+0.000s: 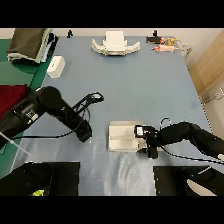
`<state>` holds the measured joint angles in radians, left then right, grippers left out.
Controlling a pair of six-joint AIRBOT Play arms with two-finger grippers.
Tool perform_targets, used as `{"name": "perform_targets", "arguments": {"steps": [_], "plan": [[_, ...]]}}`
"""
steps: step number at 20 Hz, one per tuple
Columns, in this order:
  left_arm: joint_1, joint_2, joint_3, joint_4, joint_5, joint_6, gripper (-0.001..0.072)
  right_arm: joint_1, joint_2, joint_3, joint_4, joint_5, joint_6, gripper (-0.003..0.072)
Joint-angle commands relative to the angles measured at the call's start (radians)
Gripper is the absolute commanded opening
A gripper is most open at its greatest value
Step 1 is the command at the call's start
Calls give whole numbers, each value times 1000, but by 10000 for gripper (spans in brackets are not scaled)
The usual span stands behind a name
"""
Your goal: Fold the box.
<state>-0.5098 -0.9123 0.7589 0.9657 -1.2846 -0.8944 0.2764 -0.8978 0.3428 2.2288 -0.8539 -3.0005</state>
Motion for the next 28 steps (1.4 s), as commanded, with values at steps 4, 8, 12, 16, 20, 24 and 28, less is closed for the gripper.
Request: {"name": "perform_targets", "arguments": {"steps": [4,8,12,16,20,24,28], "plan": [[143,91,-226,-264,257,568,399,0,0,1,-18,0,0,504],[50,70,-248,-214,433,639,675,0,0,1,-21,0,0,504],[-56,11,-249,-213,491,777,676,0,0,1,-22,0,0,504],[-71,-60,-303,-249,528,896,676,0,0,1,-22,0,0,503],[-71,-98,-332,-291,570,1018,677,0,0,1,-22,0,0,504],[-93,-114,-333,-394,568,1093,677,0,0,1,-22,0,0,504],[-167,-126,-346,-411,618,1084,677,0,0,1,-22,0,0,504]]}}
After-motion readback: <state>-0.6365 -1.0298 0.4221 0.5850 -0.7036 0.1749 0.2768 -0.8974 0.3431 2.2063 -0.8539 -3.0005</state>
